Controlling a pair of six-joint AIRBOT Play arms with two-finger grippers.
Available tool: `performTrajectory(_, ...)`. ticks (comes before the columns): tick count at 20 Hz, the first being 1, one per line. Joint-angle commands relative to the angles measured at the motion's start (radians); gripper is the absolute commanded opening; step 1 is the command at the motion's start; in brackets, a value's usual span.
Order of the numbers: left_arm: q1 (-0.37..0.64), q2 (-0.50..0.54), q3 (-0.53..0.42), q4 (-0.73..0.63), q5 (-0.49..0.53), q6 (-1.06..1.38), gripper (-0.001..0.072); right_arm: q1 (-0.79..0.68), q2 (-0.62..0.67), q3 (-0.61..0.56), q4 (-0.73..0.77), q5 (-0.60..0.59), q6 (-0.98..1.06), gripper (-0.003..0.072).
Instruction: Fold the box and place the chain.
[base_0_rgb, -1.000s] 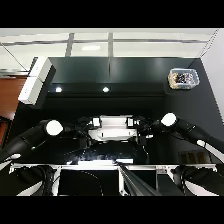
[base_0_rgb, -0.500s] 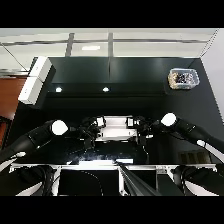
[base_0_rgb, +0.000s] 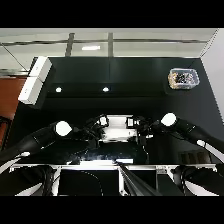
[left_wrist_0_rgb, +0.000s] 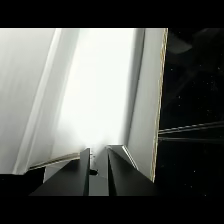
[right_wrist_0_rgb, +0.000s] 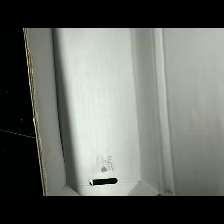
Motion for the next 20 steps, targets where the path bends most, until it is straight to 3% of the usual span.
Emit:
performTrajectory(1,-0.002,-0.003,0.000,-0.015,0.022,0.008,0.0144,0.000,0.000,0.000,0.001,0.000,0.001,0.0438)
performTrajectory(2,-0.002,-0.003,0.000,-0.015,0.024,0.008,0.0144,0.000,0.000,0.000,0.001,0.000,0.001,0.0438)
performTrajectory(3,-0.002,-0.003,0.000,-0.015,0.030,0.008,0.0196,0.000,0.000,0.000,0.001,0.000,0.001,0.0438)
performTrajectory(4,-0.002,-0.003,0.000,-0.015,0.040,0.008,0.0355,0.000,0.000,0.000,0.001,0.000,0.001,0.0438)
performTrajectory(5,-0.002,-0.003,0.000,-0.015,0.048,0.008,0.0419,0.000,0.000,0.000,0.001,0.000,0.001,0.0438)
performTrajectory(7,-0.002,-0.003,0.004,-0.008,0.044,0.008,0.0249,0.000,0.000,0.000,0.001,0.000,0.001,0.0438)
performTrajectory(9,-0.001,-0.002,0.015,0.002,0.026,0.008,0.0239,0.000,0.000,0.000,0.001,0.000,0.001,0.0438)
performTrajectory(10,0.011,0.001,0.031,0.050,-0.010,-0.005,0.0103,0.000,0.000,0.000,0.001,0.000,0.001,0.0438)
performTrajectory(11,0.038,0.015,0.052,0.123,-0.062,-0.082,0.0029,0.000,0.000,0.000,0.001,-0.001,0.001,0.0438)
performTrajectory(14,0.194,0.117,0.091,0.433,-0.219,-0.403,0.0029,0.000,0.000,0.000,0.001,-0.001,0.001,0.0438)
performTrajectory(17,0.473,0.217,0.089,0.673,-0.300,-0.950,0.0029,0.000,0.000,0.000,0.001,-0.001,0.001,0.0438)
performTrajectory(19,0.679,0.205,0.068,0.618,-0.421,-1.305,0.0030,0.000,0.000,0.000,0.001,-0.001,0.001,0.0438)
performTrajectory(20,0.777,0.171,0.050,0.517,-0.519,-1.290,0.0031,0.000,0.000,0.000,0.001,-0.001,0.001,0.0438)
